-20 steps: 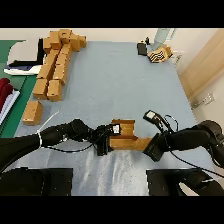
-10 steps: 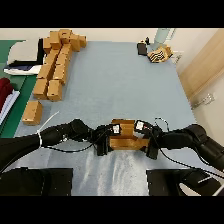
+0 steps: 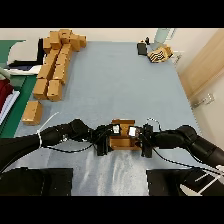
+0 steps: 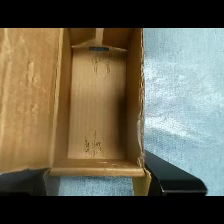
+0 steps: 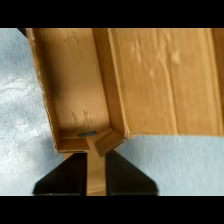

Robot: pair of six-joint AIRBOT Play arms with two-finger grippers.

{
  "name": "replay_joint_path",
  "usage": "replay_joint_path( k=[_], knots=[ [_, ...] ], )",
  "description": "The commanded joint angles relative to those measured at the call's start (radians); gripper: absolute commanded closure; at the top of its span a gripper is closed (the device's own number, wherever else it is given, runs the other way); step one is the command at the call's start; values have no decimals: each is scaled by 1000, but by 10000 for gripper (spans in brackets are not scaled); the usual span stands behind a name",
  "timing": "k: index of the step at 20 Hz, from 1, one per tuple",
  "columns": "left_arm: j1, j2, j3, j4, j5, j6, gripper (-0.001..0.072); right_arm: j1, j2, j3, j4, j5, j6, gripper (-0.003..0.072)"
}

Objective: Fold the box.

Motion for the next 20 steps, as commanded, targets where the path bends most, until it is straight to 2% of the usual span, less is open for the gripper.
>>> replay_joint_path(
  k=[1, 5, 6, 7, 8, 12, 13, 14, 15, 16, 17, 19, 20],
  knots=[
    [1, 0, 1, 0, 0, 0, 247, 44, -6, -1, 9, 32, -15, 593],
    [1, 0, 1, 0, 0, 0, 247, 77, -23, -1, 11, 82, -15, 583],
    [1, 0, 1, 0, 0, 0, 247, 82, -35, -1, 16, 87, -14, 544],
    [1, 0, 1, 0, 0, 0, 247, 83, -47, -1, 29, 90, -15, 301],
    [1, 0, 1, 0, 0, 0, 248, 83, -57, -1, 38, 92, -14, 176],
    [1, 0, 1, 0, 0, 0, 247, 81, -54, -1, -1, 83, 0, 178],
    [1, 0, 1, 0, 0, 0, 247, 81, -47, 2, -35, 73, 33, 210],
    [1, 0, 1, 0, 0, 0, 247, 81, -32, 12, -97, 32, 108, 451],
    [1, 0, 1, 0, 0, 0, 247, 81, -8, 32, -203, -42, 231, 650],
    [1, 0, 1, 0, 0, 0, 248, 81, 18, 54, -341, -109, 376, 651],
    [1, 0, 1, 0, 0, 0, 247, 81, 47, 77, -509, -182, 555, 683],
    [1, 0, 1, 0, 0, 0, 247, 65, 115, 109, -832, -316, 990, 683],
    [1, 0, 1, 0, 0, 0, 248, 44, 143, 109, -938, -365, 1189, 683]
  ],
)
